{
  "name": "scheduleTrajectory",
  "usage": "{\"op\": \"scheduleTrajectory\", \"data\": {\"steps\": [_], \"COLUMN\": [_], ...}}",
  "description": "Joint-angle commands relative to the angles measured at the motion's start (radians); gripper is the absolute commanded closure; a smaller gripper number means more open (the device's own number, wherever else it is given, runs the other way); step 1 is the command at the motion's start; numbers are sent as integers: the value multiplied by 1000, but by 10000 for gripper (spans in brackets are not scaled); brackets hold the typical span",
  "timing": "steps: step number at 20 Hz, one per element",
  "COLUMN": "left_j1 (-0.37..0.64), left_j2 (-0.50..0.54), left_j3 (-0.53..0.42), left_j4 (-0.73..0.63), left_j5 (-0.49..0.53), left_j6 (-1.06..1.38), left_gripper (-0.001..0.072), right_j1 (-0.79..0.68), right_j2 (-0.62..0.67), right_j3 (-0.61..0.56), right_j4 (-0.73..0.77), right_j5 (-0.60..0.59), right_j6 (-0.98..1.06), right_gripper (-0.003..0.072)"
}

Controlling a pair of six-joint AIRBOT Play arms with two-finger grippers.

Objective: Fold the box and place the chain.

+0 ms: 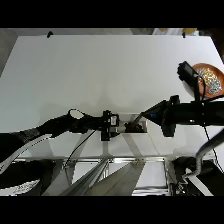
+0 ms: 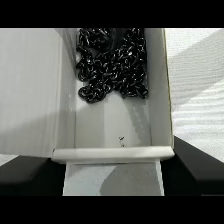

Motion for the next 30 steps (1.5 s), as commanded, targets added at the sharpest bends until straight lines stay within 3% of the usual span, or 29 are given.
{"op": "scheduleTrajectory", "data": {"steps": [1,8,30], "left_j1": [0,0,0], "left_j2": [0,0,0], "left_j3": [0,0,0], "left_j4": [0,0,0], "left_j5": [0,0,0], "left_j6": [0,0,0], "left_gripper": [561,561,561], "right_j1": [18,18,18], "right_j2": [-63,-101,-101], "right_j3": [1,1,-44], "right_j4": [-25,-32,-158], "right_j5": [-7,-72,-29], "right_j6": [0,-77,-79], "right_gripper": [658,658,658]}}
